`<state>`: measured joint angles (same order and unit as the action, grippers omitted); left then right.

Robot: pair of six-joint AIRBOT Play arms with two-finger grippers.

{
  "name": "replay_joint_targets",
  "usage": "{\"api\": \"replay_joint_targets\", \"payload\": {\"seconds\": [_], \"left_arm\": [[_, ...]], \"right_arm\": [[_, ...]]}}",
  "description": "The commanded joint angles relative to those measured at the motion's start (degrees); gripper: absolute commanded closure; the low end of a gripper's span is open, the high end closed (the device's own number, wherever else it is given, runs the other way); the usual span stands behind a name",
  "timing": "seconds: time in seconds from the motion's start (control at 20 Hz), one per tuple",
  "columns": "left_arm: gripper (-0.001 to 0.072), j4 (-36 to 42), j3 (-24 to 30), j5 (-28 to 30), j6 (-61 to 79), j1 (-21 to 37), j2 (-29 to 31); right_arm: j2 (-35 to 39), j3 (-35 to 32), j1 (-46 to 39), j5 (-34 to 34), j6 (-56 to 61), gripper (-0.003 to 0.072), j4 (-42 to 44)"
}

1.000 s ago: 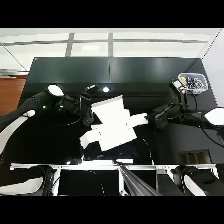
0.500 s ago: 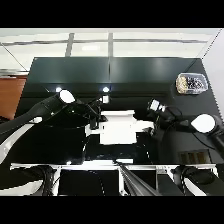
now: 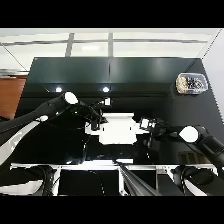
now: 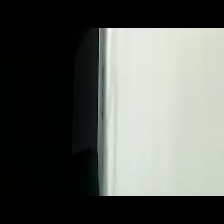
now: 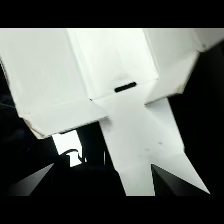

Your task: Fold the box and place the chain.

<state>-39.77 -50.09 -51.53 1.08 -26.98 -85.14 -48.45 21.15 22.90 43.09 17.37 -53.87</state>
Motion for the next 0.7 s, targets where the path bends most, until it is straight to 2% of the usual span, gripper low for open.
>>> {"api": "replay_joint_targets", "payload": {"seconds": [0.0, 0.15, 0.4, 0.65], "left_arm": [[0.0682, 0.0, 0.0, 0.0, 0.0, 0.1, -0.3], [0.0682, 0.0, 0.0, -0.1, 0.0, 0.1, -0.3], [0.0682, 0.0, 0.0, -0.1, 0.0, 0.1, -0.3], [0.0682, 0.0, 0.0, -0.1, 0.0, 0.0, -0.3]], "right_arm": [[-4.2, -0.7, 4.1, -5.8, -3.3, -0.0004, 3.2], [-7.6, -0.7, 8.7, -12.3, -3.3, -0.0004, 4.6], [-8.1, -0.5, 10.8, -15.5, -3.3, -0.0004, 9.6], [-8.0, 7.4, 8.0, -9.5, -3.3, -0.0004, 6.4]]}}
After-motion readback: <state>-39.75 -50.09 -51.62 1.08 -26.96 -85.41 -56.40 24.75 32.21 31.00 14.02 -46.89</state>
